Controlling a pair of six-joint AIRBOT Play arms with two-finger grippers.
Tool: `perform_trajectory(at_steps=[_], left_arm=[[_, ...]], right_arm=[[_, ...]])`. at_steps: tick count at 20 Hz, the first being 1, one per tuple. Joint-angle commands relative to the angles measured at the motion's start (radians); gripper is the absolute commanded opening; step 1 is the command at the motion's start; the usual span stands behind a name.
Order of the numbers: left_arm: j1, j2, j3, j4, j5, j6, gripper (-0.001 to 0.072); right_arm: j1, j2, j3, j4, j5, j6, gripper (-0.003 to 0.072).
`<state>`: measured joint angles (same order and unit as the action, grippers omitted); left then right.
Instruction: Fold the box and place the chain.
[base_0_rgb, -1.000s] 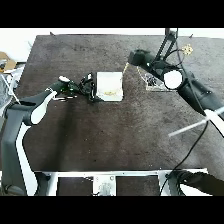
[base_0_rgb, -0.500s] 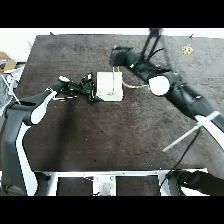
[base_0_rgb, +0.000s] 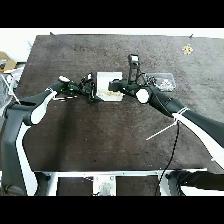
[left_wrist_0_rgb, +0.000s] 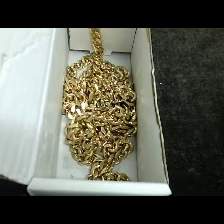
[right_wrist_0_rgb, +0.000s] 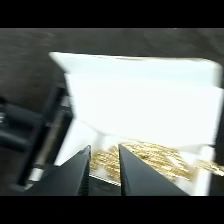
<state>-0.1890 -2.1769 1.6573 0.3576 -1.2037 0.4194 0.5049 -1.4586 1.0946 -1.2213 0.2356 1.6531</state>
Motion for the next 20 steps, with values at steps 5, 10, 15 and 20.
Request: perform_trajectory(at_steps=[5, 10, 15, 20], left_arm=[[0.0, 0.0, 0.0, 0.0, 0.0, 0.0, 0.0459], [0.0, 0.0, 0.0, 0.0, 0.0, 0.0, 0.0459], [0.0, 0.0, 0.0, 0.0, 0.0, 0.0, 0.0459], [0.0, 0.0, 0.0, 0.0, 0.0, 0.0, 0.0459]], right_arm=[[-0.293, 0.026, -0.042, -0.099, 0.217, 0.005, 0.0218], [-0.417, -0.006, -0.121, -0.066, 0.175, 0.019, 0.0266], [-0.391, -0.143, -0.069, 0.056, 0.03, 0.019, 0.0266], [-0.366, -0.258, 0.003, 0.118, -0.02, 0.019, 0.0263]])
